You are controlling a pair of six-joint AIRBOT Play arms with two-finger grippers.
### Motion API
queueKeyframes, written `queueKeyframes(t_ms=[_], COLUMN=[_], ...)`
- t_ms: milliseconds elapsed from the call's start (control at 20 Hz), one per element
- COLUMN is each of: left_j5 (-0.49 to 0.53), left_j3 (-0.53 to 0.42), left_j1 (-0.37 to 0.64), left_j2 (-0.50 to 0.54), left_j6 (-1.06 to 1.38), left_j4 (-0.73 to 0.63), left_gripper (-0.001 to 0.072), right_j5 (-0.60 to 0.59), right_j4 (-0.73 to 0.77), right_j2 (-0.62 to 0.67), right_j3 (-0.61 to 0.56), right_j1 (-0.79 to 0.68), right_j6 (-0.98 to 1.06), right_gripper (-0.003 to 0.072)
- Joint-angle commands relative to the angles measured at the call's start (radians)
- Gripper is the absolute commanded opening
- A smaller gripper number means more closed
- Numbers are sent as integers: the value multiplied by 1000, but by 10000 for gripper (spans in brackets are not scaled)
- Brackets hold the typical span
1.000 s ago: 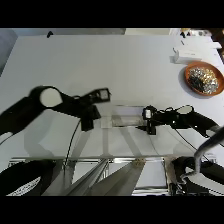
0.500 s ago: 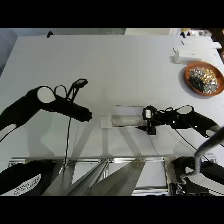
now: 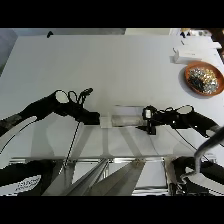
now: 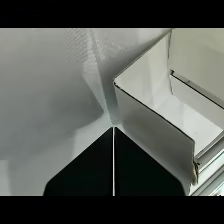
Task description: Fold the box and place the chain.
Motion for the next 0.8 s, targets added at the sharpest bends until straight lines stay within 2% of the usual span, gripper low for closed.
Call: queueKeyframes(t_ms=[0, 350, 600, 750], left_j5=[19, 20, 47, 97], left_j3=[-1, -1, -1, -1], left_j1=[-4, -8, -16, -68], left_j2=[-20, 0, 93, 123], left_j6=[1, 60, 65, 119], left_j4=[-20, -60, -76, -148], left_gripper=[5, 5, 9, 13], right_j5=[0, 0, 0, 0], right_j4=[0, 0, 0, 0], right_j2=[0, 0, 1, 0], right_j3=[1, 1, 1, 1], right_j1=[0, 0, 0, 0], right_j6=[0, 0, 0, 0], right_gripper=[416, 416, 416, 416])
